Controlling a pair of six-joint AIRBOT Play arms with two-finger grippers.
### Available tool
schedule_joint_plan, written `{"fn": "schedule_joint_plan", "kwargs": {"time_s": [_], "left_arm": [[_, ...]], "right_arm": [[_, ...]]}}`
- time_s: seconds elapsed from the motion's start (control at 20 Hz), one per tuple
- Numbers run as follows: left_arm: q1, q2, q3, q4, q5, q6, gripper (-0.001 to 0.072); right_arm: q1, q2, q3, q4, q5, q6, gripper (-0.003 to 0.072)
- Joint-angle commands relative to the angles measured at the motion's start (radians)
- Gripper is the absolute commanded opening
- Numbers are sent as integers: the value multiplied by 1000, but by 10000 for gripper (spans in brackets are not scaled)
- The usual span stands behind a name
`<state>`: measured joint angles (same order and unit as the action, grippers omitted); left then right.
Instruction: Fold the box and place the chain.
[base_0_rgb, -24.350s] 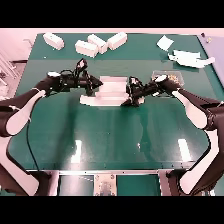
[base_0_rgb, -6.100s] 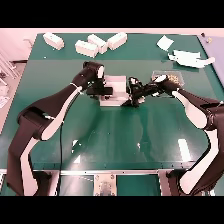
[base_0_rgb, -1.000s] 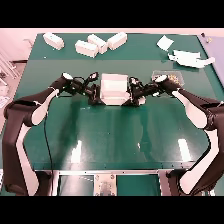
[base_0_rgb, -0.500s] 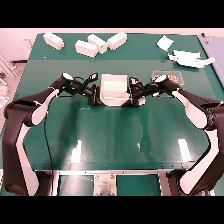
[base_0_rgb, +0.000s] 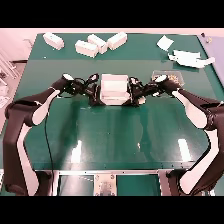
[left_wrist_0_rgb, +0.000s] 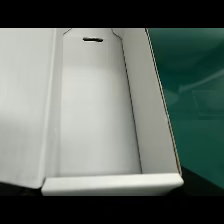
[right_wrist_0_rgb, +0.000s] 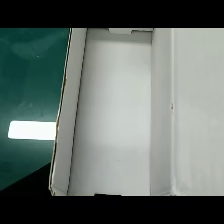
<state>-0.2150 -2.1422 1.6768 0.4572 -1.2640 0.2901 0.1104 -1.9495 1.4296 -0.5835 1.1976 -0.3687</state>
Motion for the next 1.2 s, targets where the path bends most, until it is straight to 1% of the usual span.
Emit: {"fn": "schedule_joint_plan", "kwargs": {"time_s": [0.0, 0.15, 0.25, 1.15], "left_arm": [[-2, -7, 4, 5, 10, 3, 670], [-2, -8, 3, 14, 12, 3, 669], [-2, -8, 3, 18, 9, 3, 592], [-2, -8, 3, 11, 12, -2, 592]], "right_arm": [[0, 0, 1, 0, 4, 1, 573], [0, 0, 1, 0, 4, 1, 573], [0, 0, 1, 0, 4, 1, 572], [0, 0, 1, 0, 4, 1, 573]]}}
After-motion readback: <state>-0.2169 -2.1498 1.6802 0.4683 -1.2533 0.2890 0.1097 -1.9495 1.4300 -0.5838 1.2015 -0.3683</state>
